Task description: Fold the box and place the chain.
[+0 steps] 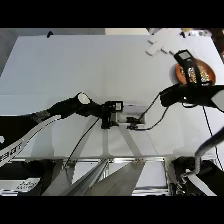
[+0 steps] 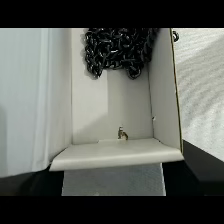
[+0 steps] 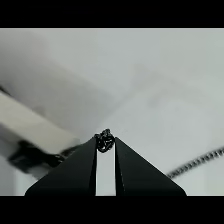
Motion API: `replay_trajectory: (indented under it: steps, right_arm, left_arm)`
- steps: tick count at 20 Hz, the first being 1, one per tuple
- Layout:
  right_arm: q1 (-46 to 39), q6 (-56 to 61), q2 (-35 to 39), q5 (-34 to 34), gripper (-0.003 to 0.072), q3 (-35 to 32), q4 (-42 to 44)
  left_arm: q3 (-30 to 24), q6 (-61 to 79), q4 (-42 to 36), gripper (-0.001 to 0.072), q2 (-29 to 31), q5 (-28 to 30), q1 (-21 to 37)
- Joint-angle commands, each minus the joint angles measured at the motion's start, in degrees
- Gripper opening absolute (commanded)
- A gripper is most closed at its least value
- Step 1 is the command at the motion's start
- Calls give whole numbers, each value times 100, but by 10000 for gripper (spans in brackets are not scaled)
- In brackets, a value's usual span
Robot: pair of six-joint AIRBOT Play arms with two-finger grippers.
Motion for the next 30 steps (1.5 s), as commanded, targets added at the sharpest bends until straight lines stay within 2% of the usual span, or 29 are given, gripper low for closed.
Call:
replay_trajectory:
  steps: [1,4,7,12,23,24,26,29,30]
  right_arm:
    - [315,-695,566,162,20,-2,1161]
    - [903,-949,522,160,20,-7,1239]
    - [1110,-968,363,46,20,-7,1207]
    - [1495,-966,-243,-122,20,-46,1198]
    - [1528,-748,-1523,-118,23,-144,1165]
    - [1528,-745,-1600,-125,31,-144,1163]
    - [1528,-492,-1746,-140,131,-144,1163]
    - [1528,-221,-1921,-221,140,-144,1161]
    - [1543,-118,-1945,-262,193,-142,1163]
  left_arm:
    - [-4,2,0,255,4,2,0]
    - [-4,2,0,255,4,0,0]
    - [-4,2,0,255,4,2,0]
    - [-4,2,0,255,4,0,0]
    - [-4,2,0,255,4,2,0]
    - [-4,2,0,255,4,2,0]
    - [-4,2,0,255,4,2,0]
    - [-4,2,0,255,4,2,0]
    - [-4,2,0,255,4,2,0]
